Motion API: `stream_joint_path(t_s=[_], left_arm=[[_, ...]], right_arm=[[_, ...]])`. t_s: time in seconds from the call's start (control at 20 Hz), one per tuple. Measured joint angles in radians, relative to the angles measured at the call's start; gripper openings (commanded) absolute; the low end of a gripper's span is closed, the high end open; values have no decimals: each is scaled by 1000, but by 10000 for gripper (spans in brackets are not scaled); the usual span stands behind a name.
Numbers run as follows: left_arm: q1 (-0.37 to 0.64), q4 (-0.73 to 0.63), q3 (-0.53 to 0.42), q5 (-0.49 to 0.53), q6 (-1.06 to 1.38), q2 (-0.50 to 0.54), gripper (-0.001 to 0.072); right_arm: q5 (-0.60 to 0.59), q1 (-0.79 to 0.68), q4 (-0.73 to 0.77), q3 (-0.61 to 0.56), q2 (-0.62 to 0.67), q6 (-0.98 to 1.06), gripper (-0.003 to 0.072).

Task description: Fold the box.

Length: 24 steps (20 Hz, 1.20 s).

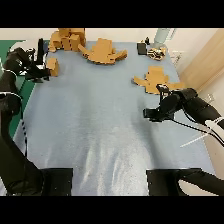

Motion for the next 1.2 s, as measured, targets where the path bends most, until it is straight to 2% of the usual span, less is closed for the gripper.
stream_joint_path(t_s=[0.15, 0.25, 0.4, 0.5, 0.6, 0.75, 0.85, 0.95, 1.05, 1.2], left_arm=[[-17, -131, 0, -136, 28, 77, 10], [-69, -187, 0, -189, 53, 143, 9], [-203, -174, -33, -234, 71, 245, 9], [-311, -150, -98, -248, 77, 314, 9], [-422, -135, -211, -231, 76, 394, 9], [-573, -102, -470, -138, 43, 528, 10], [-648, -85, -645, -67, 20, 603, 10], [-707, -78, -777, -2, -4, 658, 11], [-758, -74, -857, 45, -26, 689, 14], [-820, -72, -913, 90, -41, 710, 14]], right_arm=[[0, 0, 0, 0, 0, 0, 3], [0, 0, 1, 0, 0, 0, 3], [0, 0, 0, 0, 0, 0, 3], [0, 0, 1, 0, 0, 0, 3], [0, 0, 0, 0, 0, 0, 3], [0, 0, 0, 0, 0, 0, 3], [0, 0, 0, 0, 0, 0, 3], [0, 0, 0, 0, 0, 0, 3], [0, 0, 0, 0, 0, 0, 3], [0, 0, 1, 0, 0, 0, 3]])
